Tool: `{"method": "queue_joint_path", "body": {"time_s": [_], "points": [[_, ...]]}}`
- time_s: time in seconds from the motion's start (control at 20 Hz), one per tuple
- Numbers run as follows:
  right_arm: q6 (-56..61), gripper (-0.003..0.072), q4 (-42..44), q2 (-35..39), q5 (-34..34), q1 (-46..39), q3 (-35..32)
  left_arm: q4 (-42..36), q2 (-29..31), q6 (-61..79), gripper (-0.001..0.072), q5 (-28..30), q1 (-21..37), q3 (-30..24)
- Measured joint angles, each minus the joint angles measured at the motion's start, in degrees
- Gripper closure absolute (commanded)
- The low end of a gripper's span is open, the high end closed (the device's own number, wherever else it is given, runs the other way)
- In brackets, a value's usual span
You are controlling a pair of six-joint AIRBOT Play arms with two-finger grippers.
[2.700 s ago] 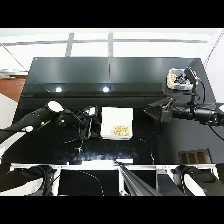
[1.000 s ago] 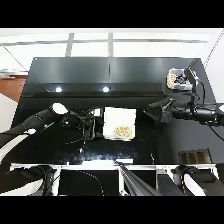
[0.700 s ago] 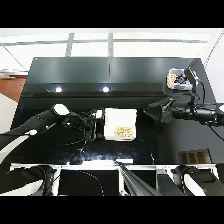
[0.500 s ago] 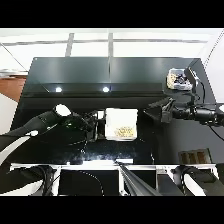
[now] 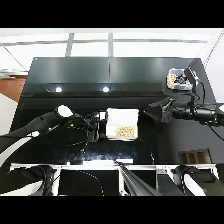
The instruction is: Fold the box and place the chain.
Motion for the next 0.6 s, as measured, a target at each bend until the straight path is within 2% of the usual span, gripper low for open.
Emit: {"method": "queue_joint_path", "body": {"time_s": [0.2, 0.35, 0.6], "points": [[1.86, -0.0015, -0.44, -0.02, -1.01, 0.31, 0.02, 0.04, 0.0, -0.02, 0.0362, 0.07, -0.04, 0.0], [5.77, -0.0014, -4.81, -1.16, -6.03, 2.62, 1.27, 0.07, 0.0, -0.04, 0.0362, 0.11, -0.04, 0.02], [13.18, -0.0015, -13.92, -9.92, -12.92, 9.92, 7.21, 0.11, 0.0, -0.09, 0.0362, 0.15, -0.04, 0.0]]}}
